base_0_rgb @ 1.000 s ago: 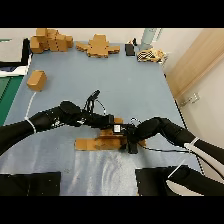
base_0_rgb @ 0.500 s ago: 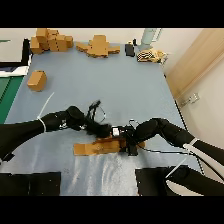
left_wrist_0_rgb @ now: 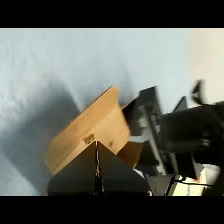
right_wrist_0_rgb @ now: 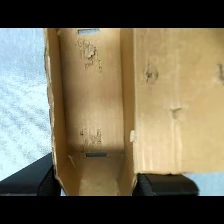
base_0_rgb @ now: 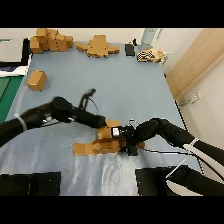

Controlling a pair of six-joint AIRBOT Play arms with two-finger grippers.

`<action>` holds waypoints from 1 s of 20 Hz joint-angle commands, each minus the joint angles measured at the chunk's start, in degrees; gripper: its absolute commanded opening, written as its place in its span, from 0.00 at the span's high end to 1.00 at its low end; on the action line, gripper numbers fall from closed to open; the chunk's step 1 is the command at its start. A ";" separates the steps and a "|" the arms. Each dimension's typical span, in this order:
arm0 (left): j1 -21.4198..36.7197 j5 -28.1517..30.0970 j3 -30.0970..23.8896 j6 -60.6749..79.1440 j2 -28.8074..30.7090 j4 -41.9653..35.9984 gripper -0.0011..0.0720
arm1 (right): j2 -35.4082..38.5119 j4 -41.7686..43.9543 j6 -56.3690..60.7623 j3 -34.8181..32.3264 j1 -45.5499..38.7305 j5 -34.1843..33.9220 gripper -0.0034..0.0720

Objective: Fold the box.

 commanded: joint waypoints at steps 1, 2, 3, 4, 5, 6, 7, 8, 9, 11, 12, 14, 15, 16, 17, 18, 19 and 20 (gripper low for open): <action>7.72 -13.62 -0.44 18.32 7.37 1.01 0.97 | -0.02 0.00 0.00 0.07 -0.02 0.15 0.30; 9.22 -15.58 -0.44 19.61 9.18 4.13 0.97 | -0.02 0.00 0.00 0.07 -0.02 0.17 0.30; 9.53 -15.69 -0.44 19.69 10.78 9.42 0.97 | -0.02 0.00 0.00 0.07 -0.02 0.15 0.30; 9.05 -15.61 -0.52 19.69 12.39 15.21 0.97 | -0.02 -0.02 0.00 0.07 -0.02 0.15 0.30; 8.07 -15.56 -0.68 19.96 13.66 19.47 0.97 | -0.02 0.00 0.00 0.07 -0.02 0.17 0.30; 6.51 -15.37 -0.90 21.16 14.91 22.64 0.97 | -0.02 0.00 0.00 0.07 -0.02 0.15 0.30; 4.87 -14.71 -1.29 22.80 16.00 24.09 0.97 | -0.02 0.00 0.00 0.07 -0.02 0.17 0.30; 2.84 -13.16 -1.92 24.63 17.09 24.61 0.97 | -0.02 -0.02 0.00 0.07 -0.02 0.17 0.30; 0.59 -11.45 -2.71 26.69 18.03 24.79 0.97 | -0.02 0.00 0.00 0.07 -0.02 0.15 0.30; -1.11 -8.74 -6.36 35.45 19.50 20.13 0.97 | -0.02 -0.02 0.00 0.07 -0.02 0.20 0.30; -1.44 -4.87 -9.81 41.62 20.22 18.18 0.97 | -0.02 0.00 0.00 0.07 -0.02 0.13 0.30; -0.92 6.23 -18.14 52.96 20.85 13.20 0.17 | -0.02 -0.02 0.00 0.07 -0.02 0.15 0.30; -0.72 11.08 -21.97 56.08 20.81 11.37 0.05 | -0.02 -0.02 0.00 0.07 -0.02 0.13 0.30; -0.85 12.90 -24.52 57.77 20.81 11.28 0.05 | -0.02 -0.02 0.00 0.07 -0.02 0.15 0.30; -1.55 12.66 -25.97 59.25 20.72 11.30 0.05 | -0.02 -0.02 0.00 0.07 -0.02 0.13 0.30; -2.69 12.20 -26.14 60.17 20.74 11.06 0.05 | -0.02 0.00 0.00 0.07 -0.02 0.15 0.30; -3.96 12.26 -25.81 60.74 20.72 9.46 0.05 | -0.02 -0.02 0.00 0.07 -0.02 0.15 0.30; -5.20 12.52 -25.49 60.74 20.44 6.95 0.05 | -0.02 0.00 0.00 0.07 -0.02 0.15 0.30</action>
